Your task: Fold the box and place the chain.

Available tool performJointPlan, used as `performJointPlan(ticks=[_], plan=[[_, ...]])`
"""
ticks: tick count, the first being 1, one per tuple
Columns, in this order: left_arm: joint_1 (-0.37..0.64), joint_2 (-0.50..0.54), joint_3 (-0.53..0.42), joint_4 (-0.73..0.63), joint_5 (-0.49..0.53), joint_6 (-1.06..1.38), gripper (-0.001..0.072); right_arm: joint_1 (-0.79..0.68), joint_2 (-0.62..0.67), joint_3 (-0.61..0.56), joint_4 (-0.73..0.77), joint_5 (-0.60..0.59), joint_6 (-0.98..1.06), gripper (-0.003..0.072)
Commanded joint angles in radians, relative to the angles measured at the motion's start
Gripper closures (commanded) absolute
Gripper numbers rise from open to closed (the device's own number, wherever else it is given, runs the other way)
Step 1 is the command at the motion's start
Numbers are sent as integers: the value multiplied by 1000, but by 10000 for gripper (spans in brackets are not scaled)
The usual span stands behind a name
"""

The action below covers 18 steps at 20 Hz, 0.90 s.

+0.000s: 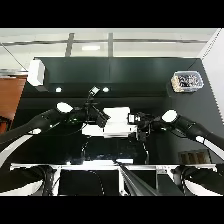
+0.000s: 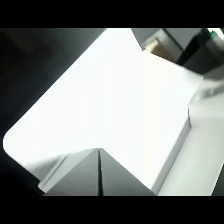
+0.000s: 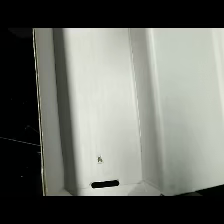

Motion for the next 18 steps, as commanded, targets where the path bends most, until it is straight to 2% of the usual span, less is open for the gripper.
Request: performJointPlan(ticks=[1,5,8,9,10,11,14,16,18], plan=[[18,1,27,71,-60,3,679,1,0,-1,0,0,0,266],[106,199,47,228,-105,-121,677,1,0,-1,0,0,0,265],[155,325,19,280,-258,-125,655,1,0,-1,0,0,0,265],[148,328,7,312,-313,-105,458,1,0,-1,0,0,0,265],[130,321,-4,393,-349,-40,130,1,0,-1,0,0,0,265],[109,313,-17,485,-341,4,-7,1,0,-1,0,0,0,266],[57,277,-48,695,-213,102,-6,1,0,-1,0,0,0,266],[37,245,-55,698,-137,124,12,1,0,-1,0,0,0,265],[13,211,-53,671,-122,124,13,1,0,-1,0,0,0,266]])
